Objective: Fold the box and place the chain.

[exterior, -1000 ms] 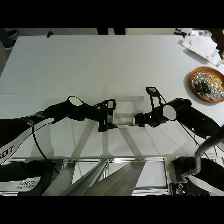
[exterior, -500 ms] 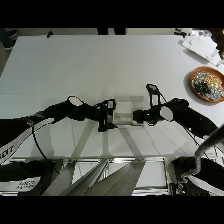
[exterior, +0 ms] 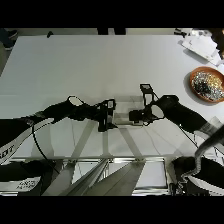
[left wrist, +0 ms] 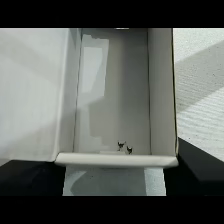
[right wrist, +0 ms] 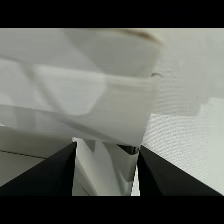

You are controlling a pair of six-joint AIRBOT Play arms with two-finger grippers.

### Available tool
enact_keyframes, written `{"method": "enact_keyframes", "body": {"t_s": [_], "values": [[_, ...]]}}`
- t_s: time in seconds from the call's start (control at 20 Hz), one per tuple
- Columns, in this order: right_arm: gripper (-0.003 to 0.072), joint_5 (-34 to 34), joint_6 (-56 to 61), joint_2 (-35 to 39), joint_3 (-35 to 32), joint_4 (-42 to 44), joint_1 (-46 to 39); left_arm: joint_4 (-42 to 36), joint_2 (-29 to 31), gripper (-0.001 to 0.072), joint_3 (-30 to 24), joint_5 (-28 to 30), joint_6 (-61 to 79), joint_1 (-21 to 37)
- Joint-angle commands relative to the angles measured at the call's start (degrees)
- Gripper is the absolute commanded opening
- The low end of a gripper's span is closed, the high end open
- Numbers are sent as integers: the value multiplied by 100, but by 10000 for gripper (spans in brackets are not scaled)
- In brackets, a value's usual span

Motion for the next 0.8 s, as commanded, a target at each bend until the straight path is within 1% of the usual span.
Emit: {"method": "enact_keyframes", "body": {"t_s": [0.0,0.15,0.25,0.35,0.4,0.55,0.6,0.75], "values": [[403,267,17,-146,184,-48,57,0,-2,272,2,2,-2,2],[398,501,24,-323,184,-48,57,0,-2,272,2,2,-2,2],[357,601,24,-461,184,-48,57,0,-2,272,2,2,-2,2],[291,599,22,-476,184,-70,48,0,-2,272,2,0,-2,2],[221,599,22,-476,184,-85,44,2,-2,272,2,2,-2,2],[61,599,17,-479,184,-98,44,2,-2,272,2,2,-2,2],[30,601,15,-479,184,-98,44,0,-2,272,2,2,-2,2],[23,573,0,-476,184,-98,44,0,-2,272,2,2,-2,2]]}}
